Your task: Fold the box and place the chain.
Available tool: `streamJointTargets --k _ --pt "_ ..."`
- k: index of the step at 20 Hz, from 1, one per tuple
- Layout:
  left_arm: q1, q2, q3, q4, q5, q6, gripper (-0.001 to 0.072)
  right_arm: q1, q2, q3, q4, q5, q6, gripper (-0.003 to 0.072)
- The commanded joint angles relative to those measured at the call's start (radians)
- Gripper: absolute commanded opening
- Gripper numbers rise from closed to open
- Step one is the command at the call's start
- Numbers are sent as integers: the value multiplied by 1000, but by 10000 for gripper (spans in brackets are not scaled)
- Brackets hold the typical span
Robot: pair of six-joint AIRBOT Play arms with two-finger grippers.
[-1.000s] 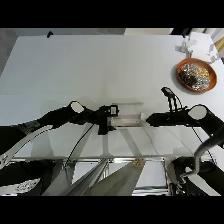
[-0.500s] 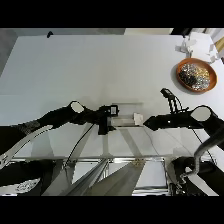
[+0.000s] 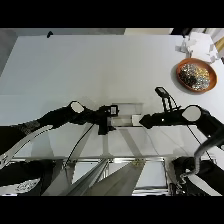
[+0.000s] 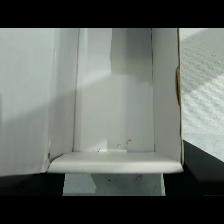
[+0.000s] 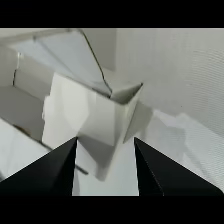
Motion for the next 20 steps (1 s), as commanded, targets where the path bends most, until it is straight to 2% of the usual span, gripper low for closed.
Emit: streamJointTargets --k 1,11,14,20 --pt "0 1 -1 0 0 0 296 76 -79 89 -182 -13 211 397" --pt "0 1 -1 0 0 0 296 317 -311 337 -556 160 797 403" --pt "0 1 -1 0 0 0 296 359 -350 388 -578 176 882 402" --pt "0 1 -1 0 0 0 296 409 -393 388 -629 180 1033 400"
